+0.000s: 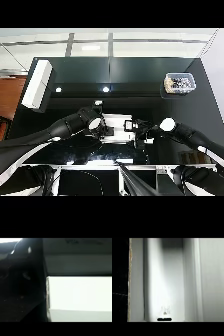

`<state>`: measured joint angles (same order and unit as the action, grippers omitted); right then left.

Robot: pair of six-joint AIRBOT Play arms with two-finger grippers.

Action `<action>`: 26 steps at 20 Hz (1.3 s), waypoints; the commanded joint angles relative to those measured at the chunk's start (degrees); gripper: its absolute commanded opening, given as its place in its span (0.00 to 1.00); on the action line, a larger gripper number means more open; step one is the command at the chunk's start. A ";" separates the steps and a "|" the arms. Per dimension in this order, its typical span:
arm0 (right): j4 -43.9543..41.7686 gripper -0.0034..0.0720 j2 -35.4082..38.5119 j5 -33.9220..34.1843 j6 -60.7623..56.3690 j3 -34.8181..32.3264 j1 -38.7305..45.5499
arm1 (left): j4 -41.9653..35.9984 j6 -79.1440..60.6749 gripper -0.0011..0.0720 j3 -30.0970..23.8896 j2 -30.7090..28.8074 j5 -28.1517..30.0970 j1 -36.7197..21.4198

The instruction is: Fold the box and place the chain.

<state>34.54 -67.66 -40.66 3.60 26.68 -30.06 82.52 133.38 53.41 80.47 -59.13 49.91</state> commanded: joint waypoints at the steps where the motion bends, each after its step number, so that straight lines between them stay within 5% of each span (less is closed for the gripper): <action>1: 0.07 0.88 1.57 -4.83 -3.48 0.55 -0.02 | 0.55 -1.16 0.05 0.22 -0.09 -0.90 -0.39; 9: 13.22 0.88 9.99 -7.69 -8.94 1.07 3.56 | 2.32 -1.18 0.05 0.66 -0.44 -1.73 -1.40; 15: 11.82 0.88 7.63 2.34 -7.15 1.07 0.90 | 2.54 -3.02 0.05 0.61 0.02 0.15 -1.42; 26: 8.28 0.88 5.01 2.12 -4.66 1.07 -1.60 | 4.04 -4.37 0.05 0.63 0.09 -2.49 -1.42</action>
<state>43.27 -62.54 -38.72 -1.28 27.70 -31.46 86.32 129.16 54.02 80.53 -60.84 48.51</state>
